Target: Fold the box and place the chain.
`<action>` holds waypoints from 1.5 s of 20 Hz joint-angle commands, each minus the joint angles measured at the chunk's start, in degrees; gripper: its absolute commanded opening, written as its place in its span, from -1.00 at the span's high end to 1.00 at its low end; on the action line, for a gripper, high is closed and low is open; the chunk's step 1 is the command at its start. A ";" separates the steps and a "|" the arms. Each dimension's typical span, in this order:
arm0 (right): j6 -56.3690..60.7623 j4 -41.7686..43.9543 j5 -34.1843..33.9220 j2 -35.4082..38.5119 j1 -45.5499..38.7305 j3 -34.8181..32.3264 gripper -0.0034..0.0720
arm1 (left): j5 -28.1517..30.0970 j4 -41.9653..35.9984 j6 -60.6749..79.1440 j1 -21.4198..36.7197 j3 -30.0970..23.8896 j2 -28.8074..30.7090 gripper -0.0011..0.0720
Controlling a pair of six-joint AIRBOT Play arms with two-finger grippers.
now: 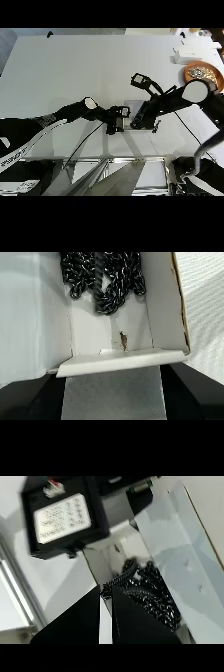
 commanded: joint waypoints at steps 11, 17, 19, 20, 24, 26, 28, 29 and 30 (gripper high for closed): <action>4.26 -12.02 4.87 7.96 -8.63 -0.98 0.51 | 0.00 0.02 0.00 0.02 -0.02 0.04 0.23; -4.44 -7.30 2.89 8.61 -29.14 -7.39 0.64 | 0.00 0.02 0.00 0.02 -0.02 0.04 0.23; -8.46 -4.66 0.70 8.61 -29.29 -12.94 0.55 | 0.00 0.02 0.00 0.02 -0.02 0.04 0.23; -9.44 -4.35 -0.96 8.61 -29.29 -15.72 0.40 | 0.00 0.02 0.00 0.02 -0.02 0.04 0.23; -13.75 -5.09 -2.95 8.61 -25.90 -21.99 0.18 | 0.00 0.02 0.00 0.02 -0.02 0.04 0.23; -14.60 -5.33 -3.54 8.61 -21.97 -23.78 0.22 | 0.00 0.02 0.00 0.02 -0.02 0.04 0.23; -14.49 -7.37 -4.44 8.61 -18.86 -24.98 0.23 | 0.00 0.02 0.00 0.02 -0.02 0.04 0.23; -13.99 -8.26 -5.09 8.59 -18.21 -25.29 0.23 | 0.00 0.02 0.00 0.02 -0.02 0.04 0.23; -12.35 -8.50 -6.49 8.61 -18.14 -25.57 0.23 | 0.00 0.02 0.00 0.02 -0.02 0.04 0.23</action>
